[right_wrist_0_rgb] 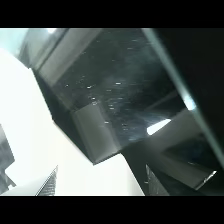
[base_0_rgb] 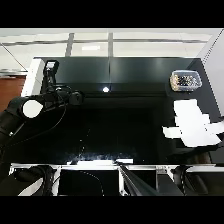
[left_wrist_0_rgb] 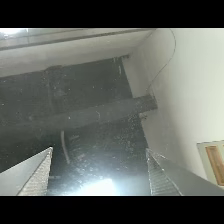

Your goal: Fold the box and place the chain.

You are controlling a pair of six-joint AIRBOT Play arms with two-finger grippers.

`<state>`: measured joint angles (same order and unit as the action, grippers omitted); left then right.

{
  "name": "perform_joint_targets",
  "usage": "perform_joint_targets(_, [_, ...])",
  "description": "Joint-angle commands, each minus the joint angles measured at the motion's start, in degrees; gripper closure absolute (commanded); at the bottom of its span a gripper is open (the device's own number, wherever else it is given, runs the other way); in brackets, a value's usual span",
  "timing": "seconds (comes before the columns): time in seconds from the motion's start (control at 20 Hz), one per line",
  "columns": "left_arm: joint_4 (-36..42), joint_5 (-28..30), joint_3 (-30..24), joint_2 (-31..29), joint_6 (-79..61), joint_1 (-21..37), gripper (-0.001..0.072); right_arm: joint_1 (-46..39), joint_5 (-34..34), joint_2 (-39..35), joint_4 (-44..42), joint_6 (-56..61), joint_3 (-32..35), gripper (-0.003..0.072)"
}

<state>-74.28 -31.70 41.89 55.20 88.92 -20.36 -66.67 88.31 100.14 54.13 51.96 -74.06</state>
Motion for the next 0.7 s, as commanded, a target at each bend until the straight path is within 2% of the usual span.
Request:
perform_joint_targets(0.0, [-0.1,0.0,0.0,0.0,0.0,0.0,0.0005,2.7,1.7,0.5,4.0,-0.1,-0.1,0.0089])
perform_joint_targets(0.2, [-0.2,0.0,0.0,0.1,0.0,0.0,0.0005,3.3,1.1,0.4,6.4,-0.6,0.6,0.0091])
perform_joint_targets(0.25, [-0.2,0.0,0.0,0.2,0.0,0.0,0.0005,3.3,0.8,0.3,6.4,-1.0,1.1,0.0139])
perform_joint_targets(0.3, [-0.2,0.0,0.0,0.3,0.0,0.0,0.0005,3.3,1.0,0.3,6.4,-1.9,1.4,0.0298])
perform_joint_targets(0.45, [-0.2,0.0,0.0,0.3,0.0,0.0,0.0005,3.3,2.1,0.0,5.4,-5.9,1.4,0.0622])
perform_joint_targets(0.65, [-0.2,0.0,0.0,0.3,0.0,0.0,0.0005,3.4,3.1,-1.0,-0.9,-9.0,1.4,0.0628])
